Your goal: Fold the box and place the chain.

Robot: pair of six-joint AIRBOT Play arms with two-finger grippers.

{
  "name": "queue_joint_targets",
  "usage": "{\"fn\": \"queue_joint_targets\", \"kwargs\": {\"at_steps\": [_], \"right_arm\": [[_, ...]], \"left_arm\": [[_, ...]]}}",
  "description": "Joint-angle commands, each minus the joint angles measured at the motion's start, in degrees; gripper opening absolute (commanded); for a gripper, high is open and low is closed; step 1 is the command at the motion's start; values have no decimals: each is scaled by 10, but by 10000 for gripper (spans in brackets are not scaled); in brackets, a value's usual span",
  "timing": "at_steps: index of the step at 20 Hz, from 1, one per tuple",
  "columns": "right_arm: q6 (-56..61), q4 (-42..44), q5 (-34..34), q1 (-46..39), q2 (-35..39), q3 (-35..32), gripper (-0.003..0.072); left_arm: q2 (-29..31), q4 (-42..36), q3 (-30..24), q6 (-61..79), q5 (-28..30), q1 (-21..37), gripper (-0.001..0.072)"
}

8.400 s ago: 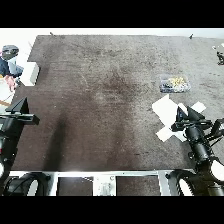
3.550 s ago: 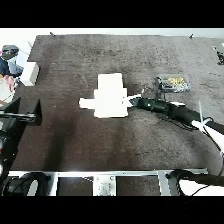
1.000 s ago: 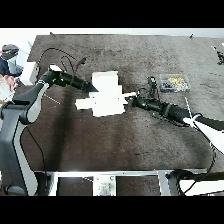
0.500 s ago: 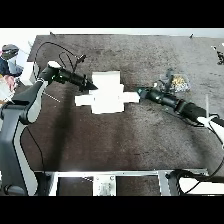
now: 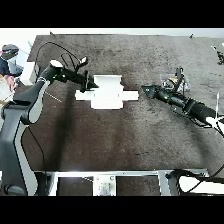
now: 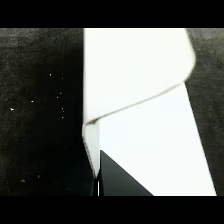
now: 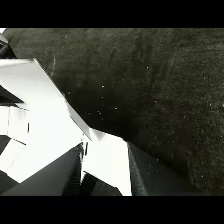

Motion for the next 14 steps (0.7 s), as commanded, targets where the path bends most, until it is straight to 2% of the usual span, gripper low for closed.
{"fn": "queue_joint_targets", "kwargs": {"at_steps": [1, 5, 11, 12, 13, 14], "right_arm": [[-5, -6, -2, -1, -3, 0, 316], [-26, -6, -2, -1, -3, 0, 316], [-84, -9, -7, -1, -3, 0, 323], [-103, -12, -7, -1, -3, 1, 427], [-120, -15, -6, -1, -3, 1, 493], [-135, -19, 1, -1, -2, 2, 491]], "left_arm": [[-1, 4, -23, 38, 40, -5, 11], [-3, 5, -47, 39, 53, -5, 11], [-3, 28, -47, 38, 57, -5, 12], [-3, 28, -47, 38, 57, -5, 12], [-3, 28, -47, 38, 57, -5, 12], [-3, 28, -47, 38, 57, -5, 12]]}}
